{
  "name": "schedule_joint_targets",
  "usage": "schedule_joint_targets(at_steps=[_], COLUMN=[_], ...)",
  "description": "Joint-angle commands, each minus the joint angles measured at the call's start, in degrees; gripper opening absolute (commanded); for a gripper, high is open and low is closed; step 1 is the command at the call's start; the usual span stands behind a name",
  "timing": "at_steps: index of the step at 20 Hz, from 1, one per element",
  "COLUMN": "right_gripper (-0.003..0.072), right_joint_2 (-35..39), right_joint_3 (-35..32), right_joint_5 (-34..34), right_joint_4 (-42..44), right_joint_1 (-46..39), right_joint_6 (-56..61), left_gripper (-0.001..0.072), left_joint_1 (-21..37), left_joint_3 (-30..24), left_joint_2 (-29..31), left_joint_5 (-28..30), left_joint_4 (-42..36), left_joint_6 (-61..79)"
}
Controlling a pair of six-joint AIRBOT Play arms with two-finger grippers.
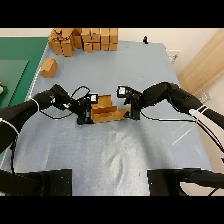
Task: Fold the box.
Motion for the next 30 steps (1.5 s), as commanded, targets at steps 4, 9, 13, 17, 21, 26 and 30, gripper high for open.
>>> schedule_joint_targets(at_steps=[4, 9, 13, 17, 21, 26, 30], right_gripper=[0.0712, 0.0711, 0.0712, 0.0711, 0.0711, 0.0711, 0.0703], right_joint_2=[-0.04, -3.08, -7.32, -7.78, -8.50, -11.13, -11.43], right_joint_3=[0.02, 1.40, 5.73, 7.15, 7.17, 7.17, 7.17], right_joint_5=[1.01, 3.04, -0.72, -8.68, -6.43, -3.87, -2.05], right_joint_4=[-0.24, -0.57, 3.30, 3.26, 3.50, 5.16, 5.40], right_joint_1=[0.00, 0.00, 0.00, 0.00, 0.02, 0.24, 0.87], right_joint_6=[-5.18, -7.45, -7.39, -6.97, -6.99, -6.99, -6.99], left_gripper=[0.0017, 0.0018, 0.0017, 0.0017, 0.0017, 0.0017, 0.0017], left_joint_1=[0.04, 0.07, 0.04, 0.07, 0.07, 0.07, 0.07], left_joint_3=[-0.02, -0.02, -0.02, -0.02, -0.02, -0.02, -0.02], left_joint_2=[0.02, 0.02, 0.02, 0.02, 0.02, 0.02, 0.02], left_joint_5=[-0.33, -0.20, -0.24, -0.24, -0.24, -0.20, -0.20], left_joint_4=[0.09, 0.11, 0.17, 0.17, 0.17, 0.17, 0.17], left_joint_6=[-1.57, -1.51, -1.49, -1.51, -1.49, -1.49, -1.49])
